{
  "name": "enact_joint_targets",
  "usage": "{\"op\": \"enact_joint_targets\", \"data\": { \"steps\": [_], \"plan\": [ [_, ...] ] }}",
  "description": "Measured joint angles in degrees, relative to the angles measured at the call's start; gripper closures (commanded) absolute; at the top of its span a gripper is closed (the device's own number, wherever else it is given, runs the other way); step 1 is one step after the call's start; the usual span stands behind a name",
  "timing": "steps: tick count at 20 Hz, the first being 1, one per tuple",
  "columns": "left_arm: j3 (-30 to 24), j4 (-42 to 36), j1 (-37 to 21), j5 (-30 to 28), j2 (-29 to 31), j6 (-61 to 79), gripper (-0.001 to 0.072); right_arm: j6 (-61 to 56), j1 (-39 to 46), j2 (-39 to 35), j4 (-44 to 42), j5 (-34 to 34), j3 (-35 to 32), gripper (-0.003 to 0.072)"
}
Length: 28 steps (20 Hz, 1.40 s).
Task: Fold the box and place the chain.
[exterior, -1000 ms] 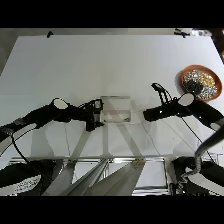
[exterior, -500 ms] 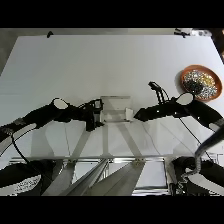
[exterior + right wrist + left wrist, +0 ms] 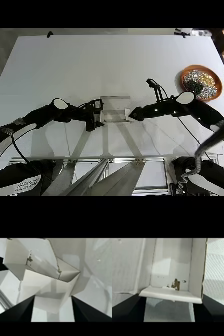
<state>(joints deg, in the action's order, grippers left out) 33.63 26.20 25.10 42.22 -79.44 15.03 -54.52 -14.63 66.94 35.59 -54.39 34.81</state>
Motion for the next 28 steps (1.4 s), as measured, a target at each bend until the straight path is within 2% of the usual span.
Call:
{"op": "enact_joint_targets", "data": {
  "steps": [5, 9, 18, 28],
  "plan": [
    [0.0, 0.0, 0.0, 0.0, 0.0, 0.0, 0.0458, -3.4, -4.8, 1.1, 0.9, 5.7, 0.4, 0.0130],
    [0.0, 0.0, 0.0, 0.0, 0.0, 0.0, 0.0458, -10.9, -8.3, 1.4, 7.3, 10.1, 2.7, 0.0130],
    [0.0, 0.0, 0.0, 0.0, 0.0, 0.0, 0.0458, -26.9, -13.8, 1.6, 19.3, 15.0, 4.6, 0.0146],
    [0.0, 0.0, 0.0, 0.0, 0.0, 0.0, 0.0458, -37.7, -19.4, 1.6, 24.0, 16.3, 6.3, 0.0153]
  ]
}}
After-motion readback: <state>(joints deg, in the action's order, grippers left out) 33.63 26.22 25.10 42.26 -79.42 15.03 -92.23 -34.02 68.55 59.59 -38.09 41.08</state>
